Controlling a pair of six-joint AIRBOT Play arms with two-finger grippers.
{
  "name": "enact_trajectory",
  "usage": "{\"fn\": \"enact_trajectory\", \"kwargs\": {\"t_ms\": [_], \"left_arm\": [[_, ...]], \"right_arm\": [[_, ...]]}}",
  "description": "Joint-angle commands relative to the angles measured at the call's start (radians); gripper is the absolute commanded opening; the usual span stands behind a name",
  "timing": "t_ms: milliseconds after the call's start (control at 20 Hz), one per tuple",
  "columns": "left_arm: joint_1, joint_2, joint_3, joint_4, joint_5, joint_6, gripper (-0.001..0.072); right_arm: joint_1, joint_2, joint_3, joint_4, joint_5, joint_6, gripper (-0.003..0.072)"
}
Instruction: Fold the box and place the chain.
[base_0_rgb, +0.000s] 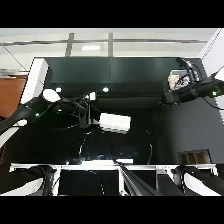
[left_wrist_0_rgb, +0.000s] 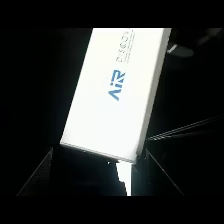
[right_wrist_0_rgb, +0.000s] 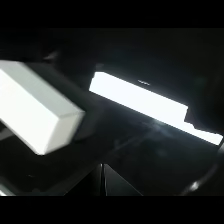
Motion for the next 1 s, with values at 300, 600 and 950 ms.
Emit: {"fn": "enact_trajectory", "kwargs": {"t_ms": [300,600,950], "left_arm": [[-0.226,-0.151,0.232,0.117,0.02,-0.145,0.0694],[-0.238,-0.29,0.346,0.085,-0.066,-0.286,0.071],[-0.245,-0.296,0.348,0.09,-0.126,-0.275,0.0714]], "right_arm": [[-0.038,0.023,-0.002,-0.051,-0.004,0.009,0.0014],[-0.038,0.022,-0.002,-0.053,-0.005,0.008,0.0014],[-0.038,0.022,-0.002,-0.053,-0.023,0.008,0.0014]]}}
